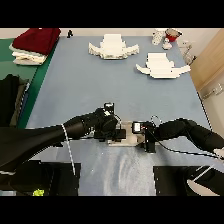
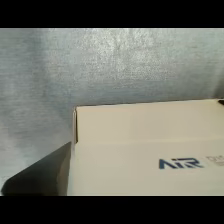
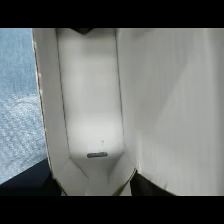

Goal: Fold the box.

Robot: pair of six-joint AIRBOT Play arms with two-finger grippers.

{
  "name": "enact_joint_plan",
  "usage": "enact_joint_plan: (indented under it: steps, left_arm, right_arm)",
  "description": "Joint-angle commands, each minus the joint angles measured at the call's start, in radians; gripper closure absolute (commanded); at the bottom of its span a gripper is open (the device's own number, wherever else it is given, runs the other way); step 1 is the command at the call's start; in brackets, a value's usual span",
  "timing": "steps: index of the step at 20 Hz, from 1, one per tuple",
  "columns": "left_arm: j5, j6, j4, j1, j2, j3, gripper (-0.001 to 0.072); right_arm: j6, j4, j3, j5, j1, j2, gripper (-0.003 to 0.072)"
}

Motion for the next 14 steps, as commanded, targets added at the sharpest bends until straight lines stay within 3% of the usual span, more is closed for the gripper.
enact_joint_plan:
  steps: [1,9,14]
  left_arm:
    - [-0.074,-0.047,0.092,-0.027,-0.001,0.033,0.0303]
    - [-0.095,-0.085,0.145,-0.048,-0.041,0.050,0.0303]
    - [-0.055,-0.085,0.146,-0.048,-0.063,0.051,0.0304]
  right_arm:
    - [0.000,0.000,0.001,0.000,0.000,0.000,0.0251]
    - [0.000,0.000,0.001,0.000,0.000,0.000,0.0251]
    - [0.000,0.000,0.001,0.000,0.000,0.000,0.0251]
